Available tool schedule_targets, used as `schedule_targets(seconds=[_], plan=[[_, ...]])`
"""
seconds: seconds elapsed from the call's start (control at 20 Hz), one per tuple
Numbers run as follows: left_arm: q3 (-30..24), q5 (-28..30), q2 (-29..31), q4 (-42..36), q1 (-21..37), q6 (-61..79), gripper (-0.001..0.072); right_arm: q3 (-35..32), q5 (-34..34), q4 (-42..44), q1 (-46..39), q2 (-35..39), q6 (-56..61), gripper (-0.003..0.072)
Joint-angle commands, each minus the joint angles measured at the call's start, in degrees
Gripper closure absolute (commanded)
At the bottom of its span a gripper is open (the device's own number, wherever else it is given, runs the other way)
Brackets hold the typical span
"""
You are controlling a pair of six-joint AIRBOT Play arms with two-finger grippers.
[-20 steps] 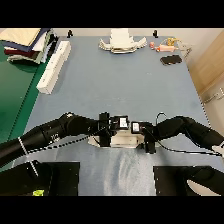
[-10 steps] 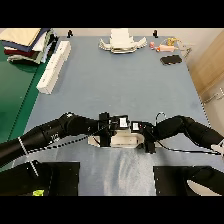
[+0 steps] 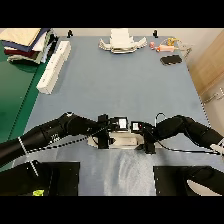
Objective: Fold the box.
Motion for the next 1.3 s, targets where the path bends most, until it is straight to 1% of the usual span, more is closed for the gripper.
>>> schedule_targets(seconds=[0.0,0.05,0.1,0.2,0.25,0.3,0.35,0.4,0.45,0.55,0.6,0.65,0.8,0.85,0.95,1.0,1.15,1.25], plan=[[0.1,-3.5,1.2,1.9,0.0,-4.7,0.0225,0.0,-0.1,-0.2,0.0,0.0,0.0,0.0224],[0.1,-5.8,2.4,4.5,0.1,-9.2,0.0225,0.0,-0.1,-0.2,0.0,0.0,0.0,0.0224],[0.1,-9.0,4.2,8.9,0.1,-15.7,0.0225,0.0,-0.1,-0.2,0.0,0.0,0.0,0.0224],[0.1,-17.1,8.5,17.9,0.1,-31.3,0.0223,0.0,-0.1,-0.2,0.0,0.0,0.0,0.0224],[0.1,-21.7,10.8,21.0,0.1,-38.1,0.0165,0.0,-0.1,-0.2,0.0,0.0,0.0,0.0224],[0.1,-26.5,13.2,23.7,0.0,-44.6,0.016,0.0,-0.1,-0.2,0.0,0.0,0.0,0.0225],[0.1,-29.9,15.3,24.7,0.1,-50.2,0.0263,0.0,-0.1,-0.2,0.0,0.0,0.0,0.0224],[0.1,-32.5,17.1,24.2,0.0,-54.4,0.0629,0.0,-0.1,-0.2,0.0,0.0,0.0,0.0225],[0.1,-33.3,18.3,21.6,0.0,-56.2,0.0696,0.0,-0.1,-0.2,0.0,0.0,0.0,0.0225],[0.1,-31.4,17.7,10.5,0.0,-57.3,0.0696,0.0,-0.1,-0.2,0.0,0.0,0.0,0.0224],[0.1,-29.1,15.9,4.2,0.0,-57.3,0.0696,0.0,-0.1,-0.2,0.0,0.0,0.0,0.0225],[0.1,-26.3,13.1,-0.3,0.0,-57.2,0.0696,0.0,-0.1,-0.2,0.0,0.0,0.0,0.0225],[0.2,-15.3,4.5,-7.9,0.4,-55.8,0.0696,0.0,-0.1,-0.2,0.0,0.0,0.0,0.0224],[0.5,-12.9,2.3,-11.4,1.3,-53.6,0.0696,0.0,-0.1,-0.2,0.0,0.0,0.0,0.0225],[1.3,-11.1,-0.2,-19.1,5.0,-48.4,0.0696,0.0,-0.1,-0.2,0.0,0.0,0.0,0.0224],[1.4,-10.8,-0.5,-21.5,7.3,-47.2,0.0696,0.0,-0.1,-0.2,0.0,0.0,0.0,0.0224],[1.5,-10.7,-0.5,-25.7,14.9,-47.0,0.0696,0.0,-0.1,-0.2,0.0,0.0,0.0,0.0225],[1.5,-10.4,-0.5,-28.4,18.6,-47.0,0.0696,0.0,-0.1,-0.2,0.0,0.0,0.0,0.0224]])
